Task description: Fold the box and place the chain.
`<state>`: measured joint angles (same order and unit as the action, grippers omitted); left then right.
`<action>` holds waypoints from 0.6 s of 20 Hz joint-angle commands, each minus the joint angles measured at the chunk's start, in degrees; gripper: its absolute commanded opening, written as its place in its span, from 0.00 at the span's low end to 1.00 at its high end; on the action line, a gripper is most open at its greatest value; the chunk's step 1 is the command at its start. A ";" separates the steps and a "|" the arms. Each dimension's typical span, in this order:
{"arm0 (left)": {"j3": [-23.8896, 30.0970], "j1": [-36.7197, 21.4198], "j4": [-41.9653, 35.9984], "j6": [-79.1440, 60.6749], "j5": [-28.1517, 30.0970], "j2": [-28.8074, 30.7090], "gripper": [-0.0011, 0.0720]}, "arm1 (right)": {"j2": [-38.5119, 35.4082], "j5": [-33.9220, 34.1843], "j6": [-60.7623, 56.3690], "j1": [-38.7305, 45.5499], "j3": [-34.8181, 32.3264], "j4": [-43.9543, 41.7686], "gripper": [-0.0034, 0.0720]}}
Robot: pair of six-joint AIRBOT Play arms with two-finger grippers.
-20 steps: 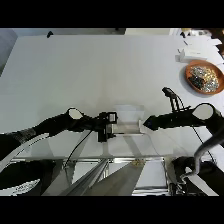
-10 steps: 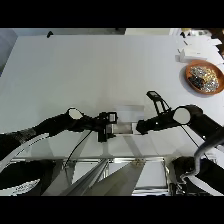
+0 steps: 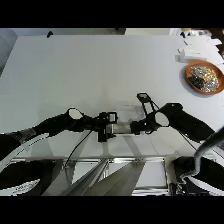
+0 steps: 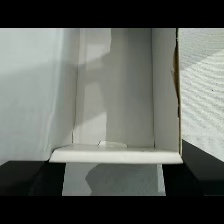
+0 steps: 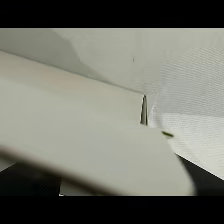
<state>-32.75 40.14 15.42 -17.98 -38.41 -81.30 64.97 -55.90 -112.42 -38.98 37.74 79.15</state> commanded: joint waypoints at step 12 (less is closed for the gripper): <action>0.00 -0.04 0.00 0.00 0.02 0.02 0.17 | 3.69 0.57 -9.31 -4.70 0.44 5.35 0.38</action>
<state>-32.75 40.14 15.44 -18.02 -38.41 -81.28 67.68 -55.02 -121.21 -42.33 38.11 84.36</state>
